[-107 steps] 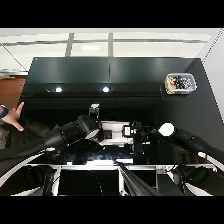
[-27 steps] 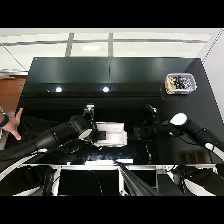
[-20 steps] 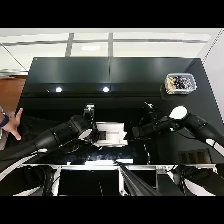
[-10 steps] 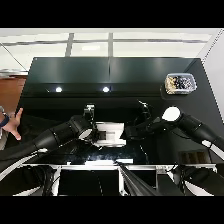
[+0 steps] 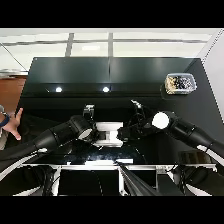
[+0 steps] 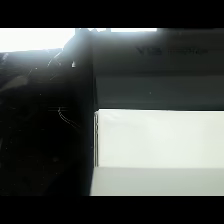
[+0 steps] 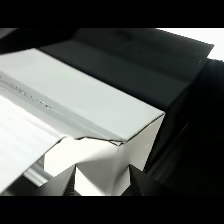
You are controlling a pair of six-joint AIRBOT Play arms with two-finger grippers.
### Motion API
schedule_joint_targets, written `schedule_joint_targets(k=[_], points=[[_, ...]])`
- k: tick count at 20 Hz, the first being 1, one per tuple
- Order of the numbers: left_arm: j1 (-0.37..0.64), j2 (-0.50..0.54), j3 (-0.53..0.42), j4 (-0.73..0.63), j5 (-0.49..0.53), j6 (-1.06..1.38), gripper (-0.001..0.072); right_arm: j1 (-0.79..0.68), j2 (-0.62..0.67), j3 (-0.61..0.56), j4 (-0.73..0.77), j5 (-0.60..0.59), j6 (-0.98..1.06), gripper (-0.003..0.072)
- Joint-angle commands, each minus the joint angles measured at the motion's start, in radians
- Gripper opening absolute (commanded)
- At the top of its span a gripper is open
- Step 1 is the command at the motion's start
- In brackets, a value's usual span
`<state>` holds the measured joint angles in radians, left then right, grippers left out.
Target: Fold the box and place the chain.
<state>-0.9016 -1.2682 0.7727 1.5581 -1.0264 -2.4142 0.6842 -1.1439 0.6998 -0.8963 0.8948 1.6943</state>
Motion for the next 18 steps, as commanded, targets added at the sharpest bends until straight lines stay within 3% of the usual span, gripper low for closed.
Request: schedule_joint_targets(k=[1, 9, 10, 11, 16, 18], points=[[0.0, 0.0, 0.0, 0.0, 0.004, 0.002, 0.003, 0.045, 0.0, 0.041, -0.157, -0.014, 0.161, 0.038], [0.0, 0.0, 0.0, 0.0, 0.004, 0.002, 0.003, 0.113, 0.0, 0.048, -0.335, 0.024, 0.356, 0.0382], [0.0, 0.0, 0.0, 0.0, 0.004, 0.002, 0.003, 0.119, -0.001, 0.048, -0.338, 0.019, 0.362, 0.0481], [0.0, 0.0, 0.0, 0.0, 0.004, 0.002, 0.003, 0.123, -0.002, 0.049, -0.338, 0.015, 0.37, 0.0506], [0.0, 0.0, 0.0, 0.0, 0.004, 0.002, 0.003, 0.123, -0.008, 0.05, -0.336, -0.012, 0.423, 0.0475], [0.0, 0.0, 0.0, 0.0, 0.005, 0.002, 0.003, 0.126, -0.008, 0.05, -0.336, -0.014, 0.424, 0.0407]])
